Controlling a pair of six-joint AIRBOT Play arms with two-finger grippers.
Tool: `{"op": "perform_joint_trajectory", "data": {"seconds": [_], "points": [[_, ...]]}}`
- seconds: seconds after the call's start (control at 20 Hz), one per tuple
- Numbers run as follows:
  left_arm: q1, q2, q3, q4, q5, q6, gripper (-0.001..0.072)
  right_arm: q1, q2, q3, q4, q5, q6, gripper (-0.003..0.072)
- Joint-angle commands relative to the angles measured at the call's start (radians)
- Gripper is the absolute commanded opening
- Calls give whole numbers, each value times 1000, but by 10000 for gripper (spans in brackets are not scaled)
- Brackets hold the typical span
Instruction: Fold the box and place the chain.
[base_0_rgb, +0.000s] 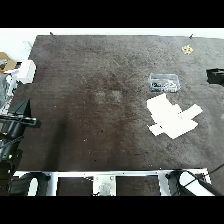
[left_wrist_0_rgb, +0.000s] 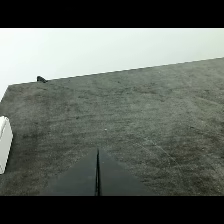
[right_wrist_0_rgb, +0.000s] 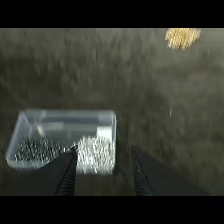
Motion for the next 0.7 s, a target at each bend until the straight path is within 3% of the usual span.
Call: {"op": "perform_joint_trajectory", "data": {"seconds": [0.0,0.15,0.3,0.5,0.65], "points": [[0,1,0,0,0,0,12,-97,-274,302,-401,460,243,377],[0,1,0,0,0,0,12,-95,-469,540,-531,735,232,378],[0,1,0,0,0,0,12,-95,-614,682,-634,862,173,397],[0,1,0,0,0,0,11,-95,-729,716,-623,950,94,396],[0,0,0,0,0,0,12,-95,-795,716,-615,947,72,396]]}}
